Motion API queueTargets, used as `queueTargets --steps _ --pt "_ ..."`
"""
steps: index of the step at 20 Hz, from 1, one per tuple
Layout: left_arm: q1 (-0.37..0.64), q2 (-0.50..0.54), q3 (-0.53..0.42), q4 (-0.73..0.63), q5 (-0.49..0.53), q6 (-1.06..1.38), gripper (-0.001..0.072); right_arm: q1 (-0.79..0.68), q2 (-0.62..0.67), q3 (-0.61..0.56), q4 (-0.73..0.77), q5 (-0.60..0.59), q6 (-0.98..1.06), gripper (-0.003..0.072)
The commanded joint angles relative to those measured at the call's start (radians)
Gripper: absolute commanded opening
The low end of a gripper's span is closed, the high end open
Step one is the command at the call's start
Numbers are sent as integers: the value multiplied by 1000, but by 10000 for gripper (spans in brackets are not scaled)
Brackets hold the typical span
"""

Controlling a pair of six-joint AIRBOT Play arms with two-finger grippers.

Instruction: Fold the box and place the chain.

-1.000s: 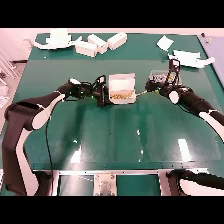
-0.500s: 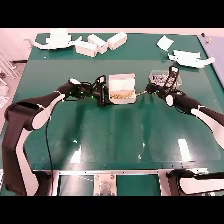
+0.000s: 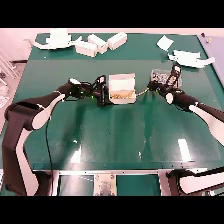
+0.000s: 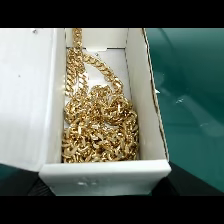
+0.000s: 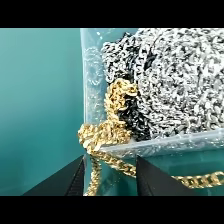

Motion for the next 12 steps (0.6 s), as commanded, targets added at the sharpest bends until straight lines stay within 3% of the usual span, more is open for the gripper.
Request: queueTargets --steps 1,5,10,12 --pt "1 0 0 0 0 0 466 18 -34 42 11 -7 27 364" --pt "1 0 0 0 0 0 466 33 -53 66 18 -7 44 356" --pt "1 0 0 0 0 0 466 32 -58 67 18 -6 77 12" --pt "1 0 1 0 0 0 466 32 -58 67 18 -7 78 9"
